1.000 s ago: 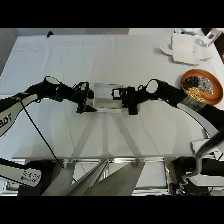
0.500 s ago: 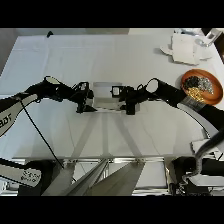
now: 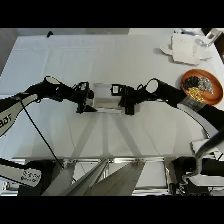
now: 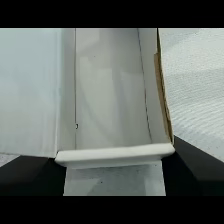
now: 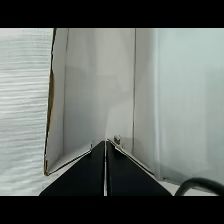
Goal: Fold the box and place the chain.
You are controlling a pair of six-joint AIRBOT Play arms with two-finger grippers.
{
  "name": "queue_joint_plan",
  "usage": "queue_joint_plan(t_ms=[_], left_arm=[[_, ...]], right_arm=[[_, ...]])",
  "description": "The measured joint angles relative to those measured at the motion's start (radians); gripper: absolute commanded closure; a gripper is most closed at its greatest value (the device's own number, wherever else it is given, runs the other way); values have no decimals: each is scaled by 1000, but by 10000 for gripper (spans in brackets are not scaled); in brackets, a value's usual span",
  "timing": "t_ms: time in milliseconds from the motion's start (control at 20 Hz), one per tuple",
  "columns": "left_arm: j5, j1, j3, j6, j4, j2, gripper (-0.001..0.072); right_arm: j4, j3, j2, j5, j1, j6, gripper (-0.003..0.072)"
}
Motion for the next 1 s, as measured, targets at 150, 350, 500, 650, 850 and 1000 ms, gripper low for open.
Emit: queue_joint_plan(t_ms=[150, 350, 500, 650, 850, 1000], left_arm=[[0, 0, 0, 0, 0, 0, 556], [2, 0, 0, 0, 0, 0, 556], [2, 0, 0, 0, 0, 0, 556], [2, 0, 0, 0, 0, 0, 556], [2, 0, 0, 0, 0, 0, 556], [2, 0, 0, 0, 0, 0, 556]], right_arm=[[-81, 0, 21, 3, 18, 128, 676], [-180, 0, 95, 4, 39, 306, 676], [-216, 0, 179, 6, 44, 435, 675], [-274, 0, 279, 32, 46, 582, 675], [-462, 0, 372, 79, 8, 901, 678], [-526, -8, 390, 142, -85, 1069, 679]])
